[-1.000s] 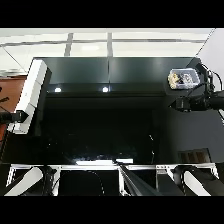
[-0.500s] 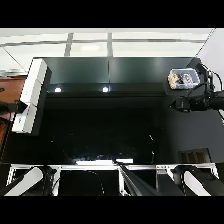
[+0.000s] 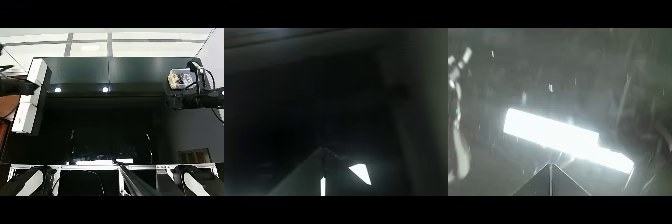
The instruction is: Fold the box and place the chain.
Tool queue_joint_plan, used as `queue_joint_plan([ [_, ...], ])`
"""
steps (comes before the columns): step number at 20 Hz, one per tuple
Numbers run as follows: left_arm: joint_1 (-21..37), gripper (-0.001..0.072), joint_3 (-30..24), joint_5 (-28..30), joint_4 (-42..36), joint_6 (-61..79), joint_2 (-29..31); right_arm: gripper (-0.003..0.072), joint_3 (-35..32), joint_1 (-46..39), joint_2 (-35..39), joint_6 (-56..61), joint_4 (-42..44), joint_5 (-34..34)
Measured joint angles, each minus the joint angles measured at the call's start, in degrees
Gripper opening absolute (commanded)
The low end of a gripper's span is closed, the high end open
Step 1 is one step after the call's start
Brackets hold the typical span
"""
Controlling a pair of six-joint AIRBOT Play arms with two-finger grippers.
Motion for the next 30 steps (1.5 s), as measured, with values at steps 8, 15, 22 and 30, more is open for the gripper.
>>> queue_joint_plan([
  [8, -22.7, 0.0021, -11.3, 16.5, 4.9, -10.1, 4.0, 0.0013, -4.9, 6.1, 0.0, -3.0, -2.2, -25.8],
  [15, -25.1, 0.0022, -15.5, 21.8, 7.5, -13.1, 4.8, 0.0013, -9.5, 6.2, 0.0, -3.3, -5.9, -29.7],
  [22, -25.4, 0.0022, -15.9, 22.2, 7.9, -13.6, 4.8, 0.0013, -9.9, 6.2, 0.0, -3.3, -6.6, -29.2],
  [30, -25.4, 0.0022, -16.0, 22.3, 7.9, -13.6, 4.8, 0.0014, -10.0, 6.2, 0.0, -3.3, -6.7, -29.1],
])
